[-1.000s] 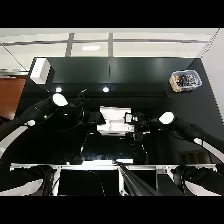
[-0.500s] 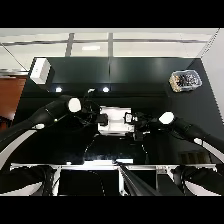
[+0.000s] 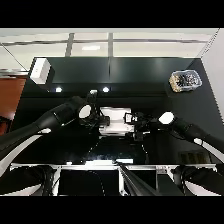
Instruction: Fold the box and place the chain.
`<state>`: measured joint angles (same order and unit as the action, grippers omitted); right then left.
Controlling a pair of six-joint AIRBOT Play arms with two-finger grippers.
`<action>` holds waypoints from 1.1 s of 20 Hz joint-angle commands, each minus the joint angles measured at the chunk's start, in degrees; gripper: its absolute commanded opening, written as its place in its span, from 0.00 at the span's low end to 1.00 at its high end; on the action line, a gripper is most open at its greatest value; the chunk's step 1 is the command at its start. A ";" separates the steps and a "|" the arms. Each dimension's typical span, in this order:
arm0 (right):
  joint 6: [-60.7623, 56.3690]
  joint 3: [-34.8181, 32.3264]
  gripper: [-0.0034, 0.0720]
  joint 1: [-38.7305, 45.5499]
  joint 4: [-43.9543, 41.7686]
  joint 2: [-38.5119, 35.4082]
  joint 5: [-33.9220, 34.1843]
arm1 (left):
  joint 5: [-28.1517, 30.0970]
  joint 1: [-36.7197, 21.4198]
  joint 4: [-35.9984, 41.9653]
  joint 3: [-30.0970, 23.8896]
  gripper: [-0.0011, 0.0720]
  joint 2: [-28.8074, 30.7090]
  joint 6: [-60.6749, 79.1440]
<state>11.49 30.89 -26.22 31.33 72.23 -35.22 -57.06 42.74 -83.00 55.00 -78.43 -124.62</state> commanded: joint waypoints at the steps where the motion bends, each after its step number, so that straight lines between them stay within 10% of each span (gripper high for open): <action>1: -0.02 -0.02 0.37 -0.02 0.00 0.00 -0.07 | -1.53 1.49 -0.94 1.44 0.50 -1.81 -3.58; 8: -0.02 -0.02 0.37 -0.02 0.00 0.00 -0.07 | -6.40 1.79 -0.98 7.74 0.49 -7.72 -4.90; 13: -0.02 -0.02 0.37 -0.02 0.00 0.00 -0.07 | -6.12 1.81 -1.16 7.72 0.05 -7.72 -4.85; 16: -0.02 -0.02 0.37 -0.02 0.00 0.02 -0.04 | -6.23 1.79 -1.14 7.72 0.06 -7.69 -4.85; 19: -0.02 -0.02 0.37 -0.02 0.00 0.02 -0.04 | -6.71 1.79 -1.05 7.72 0.54 -7.69 -4.85; 21: -0.04 -0.02 0.37 -0.02 -0.02 0.00 -0.07 | -7.13 1.79 -1.51 7.72 0.49 -7.69 -5.81; 22: -0.02 -0.02 0.37 -0.02 0.00 0.02 -0.07 | -7.21 1.79 -2.03 7.72 0.28 -7.69 -6.36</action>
